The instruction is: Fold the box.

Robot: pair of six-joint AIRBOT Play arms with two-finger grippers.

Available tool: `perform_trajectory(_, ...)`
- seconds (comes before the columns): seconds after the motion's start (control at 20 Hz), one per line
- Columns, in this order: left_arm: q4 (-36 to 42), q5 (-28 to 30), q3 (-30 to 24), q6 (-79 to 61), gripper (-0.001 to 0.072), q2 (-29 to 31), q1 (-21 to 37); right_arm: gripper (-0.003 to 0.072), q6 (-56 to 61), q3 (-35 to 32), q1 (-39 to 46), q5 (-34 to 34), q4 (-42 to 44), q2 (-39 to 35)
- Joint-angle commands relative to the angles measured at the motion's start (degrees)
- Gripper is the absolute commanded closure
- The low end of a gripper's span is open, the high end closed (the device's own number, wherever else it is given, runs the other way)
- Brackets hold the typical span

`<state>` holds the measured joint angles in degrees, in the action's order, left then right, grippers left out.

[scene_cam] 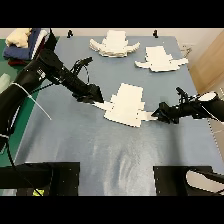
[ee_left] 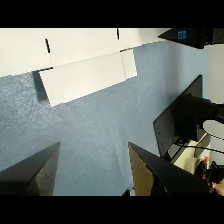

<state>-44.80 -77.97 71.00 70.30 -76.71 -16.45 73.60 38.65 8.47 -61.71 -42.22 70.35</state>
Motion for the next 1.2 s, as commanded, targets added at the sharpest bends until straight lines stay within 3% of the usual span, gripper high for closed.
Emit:
perform_trajectory(0.0,0.00,-0.20,0.00,0.00,0.0071,0.02,0.04,0.0392,-2.82,-0.04,0.00,3.56,3.65,2.49)
perform_trajectory(0.5,0.17,1.07,0.00,0.09,0.0070,0.02,0.11,0.0393,-9.25,-0.04,-0.02,1.95,8.79,6.86)
perform_trajectory(0.6,2.56,0.98,0.00,0.20,0.0070,0.04,0.07,0.0482,-13.31,-0.04,-0.02,0.15,12.90,8.83)
perform_trajectory(0.65,4.17,1.03,0.00,0.20,0.0070,0.04,0.09,0.0488,-16.17,-0.04,-0.02,-0.70,16.44,9.64)
perform_trajectory(0.75,4.87,1.16,0.00,0.15,0.0071,0.02,0.15,0.0683,-23.19,0.00,-0.02,-3.54,23.02,9.99)
perform_trajectory(0.8,4.74,1.14,0.00,0.17,0.0071,0.00,0.55,0.0682,-25.27,0.22,-0.02,-5.62,24.70,9.99)
perform_trajectory(0.95,4.28,0.35,0.00,0.02,0.0071,-0.20,4.76,0.0683,-29.99,-0.31,-0.72,-11.32,23.26,9.33)
perform_trajectory(1.15,2.80,-5.03,-0.79,-0.57,0.0070,-0.20,11.43,0.0684,-30.86,-7.45,-7.61,-6.88,11.93,-0.28)
